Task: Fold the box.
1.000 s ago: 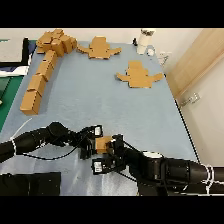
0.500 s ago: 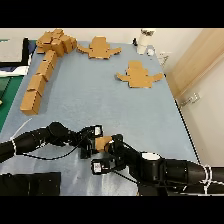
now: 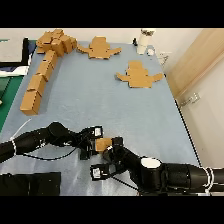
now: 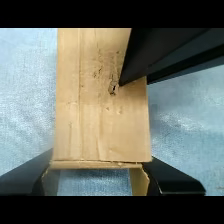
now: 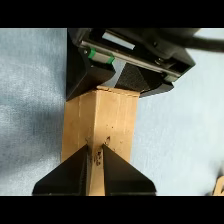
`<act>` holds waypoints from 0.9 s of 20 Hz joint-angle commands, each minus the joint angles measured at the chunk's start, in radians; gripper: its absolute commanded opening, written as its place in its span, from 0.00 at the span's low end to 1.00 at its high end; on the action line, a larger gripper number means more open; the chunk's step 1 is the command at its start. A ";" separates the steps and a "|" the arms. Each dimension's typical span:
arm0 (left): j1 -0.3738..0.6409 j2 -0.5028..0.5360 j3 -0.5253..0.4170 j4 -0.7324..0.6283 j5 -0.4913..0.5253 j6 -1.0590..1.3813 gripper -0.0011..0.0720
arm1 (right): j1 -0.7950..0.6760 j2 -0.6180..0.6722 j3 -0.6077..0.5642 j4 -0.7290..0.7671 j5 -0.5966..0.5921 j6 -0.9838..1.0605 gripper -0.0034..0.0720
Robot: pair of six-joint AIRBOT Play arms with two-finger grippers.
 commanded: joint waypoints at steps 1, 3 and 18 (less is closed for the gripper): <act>0.000 0.001 0.001 -0.002 0.006 -0.002 0.73 | 0.010 0.007 0.004 -0.003 -0.003 0.008 0.19; 0.000 0.001 0.001 -0.002 0.007 -0.001 0.73 | 0.010 0.026 0.004 -0.003 -0.003 0.008 0.19; 0.000 0.001 0.001 -0.002 0.006 -0.002 0.73 | 0.011 0.127 0.043 0.142 -0.024 0.011 0.83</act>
